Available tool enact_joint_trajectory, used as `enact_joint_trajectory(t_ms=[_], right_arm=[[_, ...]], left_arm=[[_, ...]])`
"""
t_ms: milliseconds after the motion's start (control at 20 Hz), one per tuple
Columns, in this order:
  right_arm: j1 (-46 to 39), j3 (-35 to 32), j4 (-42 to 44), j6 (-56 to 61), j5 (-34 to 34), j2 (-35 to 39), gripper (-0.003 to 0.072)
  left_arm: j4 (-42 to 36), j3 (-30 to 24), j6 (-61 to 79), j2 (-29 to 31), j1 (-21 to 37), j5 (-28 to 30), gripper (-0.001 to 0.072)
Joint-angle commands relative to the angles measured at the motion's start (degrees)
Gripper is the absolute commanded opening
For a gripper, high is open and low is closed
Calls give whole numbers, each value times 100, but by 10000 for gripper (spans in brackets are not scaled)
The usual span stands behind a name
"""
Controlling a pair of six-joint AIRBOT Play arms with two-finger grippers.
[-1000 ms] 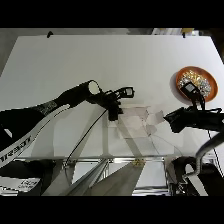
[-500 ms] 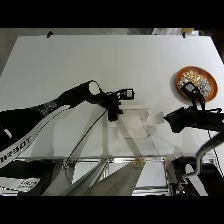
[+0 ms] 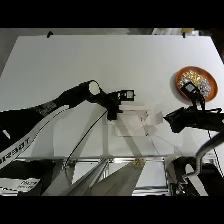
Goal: Fold the box and place the chain.
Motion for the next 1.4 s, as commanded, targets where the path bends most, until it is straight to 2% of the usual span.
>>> enact_joint_trajectory(t_ms=[0,1350], right_arm=[[4,-2,2,2,9,4,161],[4,-2,2,2,17,4,161]], left_arm=[[26,7,26,4,-4,50,7],[24,4,-146,-72,-4,68,12]])
